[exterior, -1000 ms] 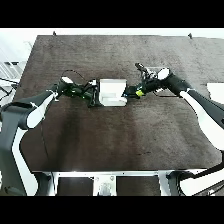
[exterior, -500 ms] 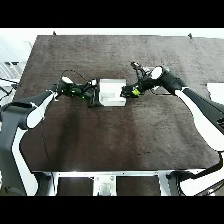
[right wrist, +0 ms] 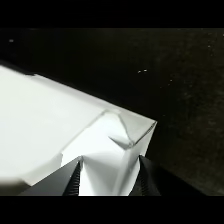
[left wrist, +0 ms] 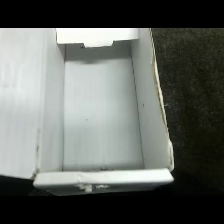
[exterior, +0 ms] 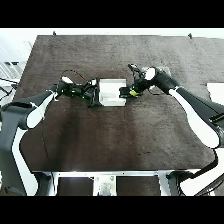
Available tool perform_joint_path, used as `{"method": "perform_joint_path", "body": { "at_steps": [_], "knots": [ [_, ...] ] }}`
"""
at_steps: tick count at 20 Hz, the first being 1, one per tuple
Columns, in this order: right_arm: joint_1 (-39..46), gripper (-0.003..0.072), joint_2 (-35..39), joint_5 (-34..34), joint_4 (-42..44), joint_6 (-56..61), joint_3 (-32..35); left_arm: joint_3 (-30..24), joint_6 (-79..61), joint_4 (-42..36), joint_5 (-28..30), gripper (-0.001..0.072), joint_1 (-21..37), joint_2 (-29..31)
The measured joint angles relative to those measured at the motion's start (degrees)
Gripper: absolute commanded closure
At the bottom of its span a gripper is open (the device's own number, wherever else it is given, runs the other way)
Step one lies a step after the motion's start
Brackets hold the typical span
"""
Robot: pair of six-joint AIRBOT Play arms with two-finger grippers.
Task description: Fold the box and place the chain.
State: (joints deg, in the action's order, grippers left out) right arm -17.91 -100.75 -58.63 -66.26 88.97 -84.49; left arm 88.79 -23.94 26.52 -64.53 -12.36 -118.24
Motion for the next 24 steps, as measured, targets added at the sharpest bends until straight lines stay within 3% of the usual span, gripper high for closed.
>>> {"method": "perform_joint_path", "body": {
  "at_steps": [10, 16, 24],
  "knots": [
    [-3.78, 0.0276, -3.82, -6.80, -16.11, 12.24, -7.52, 0.00, -0.07, -0.04, -0.39, 0.0433, -0.09, -0.02],
    [-5.95, 0.0334, -5.99, -10.84, -20.90, 17.22, -11.21, 0.00, -0.09, 0.00, -0.50, 0.0433, -0.07, -0.02],
    [-6.99, 0.0473, -8.48, -14.78, -22.93, 23.45, -13.73, 0.00, -0.09, -0.02, -0.50, 0.0433, -0.09, -0.02]
  ]
}}
